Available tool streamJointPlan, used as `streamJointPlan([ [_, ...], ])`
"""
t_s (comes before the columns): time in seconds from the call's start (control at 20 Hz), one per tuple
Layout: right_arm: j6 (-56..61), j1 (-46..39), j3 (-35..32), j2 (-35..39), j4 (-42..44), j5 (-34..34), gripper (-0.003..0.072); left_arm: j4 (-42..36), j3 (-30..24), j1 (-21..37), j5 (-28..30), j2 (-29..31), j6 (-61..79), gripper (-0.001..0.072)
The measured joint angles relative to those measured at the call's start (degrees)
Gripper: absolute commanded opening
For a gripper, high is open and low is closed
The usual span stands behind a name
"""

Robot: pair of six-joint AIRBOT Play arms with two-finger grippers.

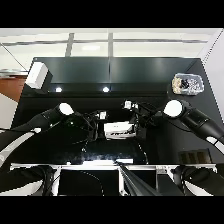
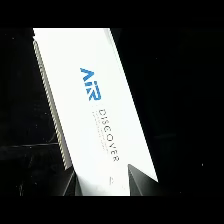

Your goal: Fold the box and place the chain.

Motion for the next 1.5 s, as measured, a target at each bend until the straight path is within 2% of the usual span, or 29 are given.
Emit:
streamJointPlan([
  [0.15,0.04,0.02,-0.15,0.00,-0.02,-0.35,0.0382,-0.02,0.00,0.00,0.00,0.00,-0.07,0.0488],
  [0.7,0.28,0.02,-0.17,0.33,-0.35,-0.61,0.0384,-0.02,0.00,0.00,0.02,0.00,-0.02,0.0488],
  [0.75,0.31,0.02,-0.17,0.39,-0.31,-0.44,0.0395,0.00,0.00,0.00,0.02,0.00,0.04,0.0488],
  [0.8,0.33,0.02,-0.17,0.44,-0.28,-0.31,0.0538,0.00,0.00,0.00,0.00,0.00,0.07,0.0488],
  [0.85,0.42,0.02,-0.20,0.44,-0.50,0.09,0.0544,0.02,0.00,0.00,0.02,0.00,0.15,0.0488],
  [1.5,0.31,0.02,-0.20,0.46,-0.02,1.53,0.0524,0.04,0.00,0.00,-0.13,0.00,0.04,0.0488],
])
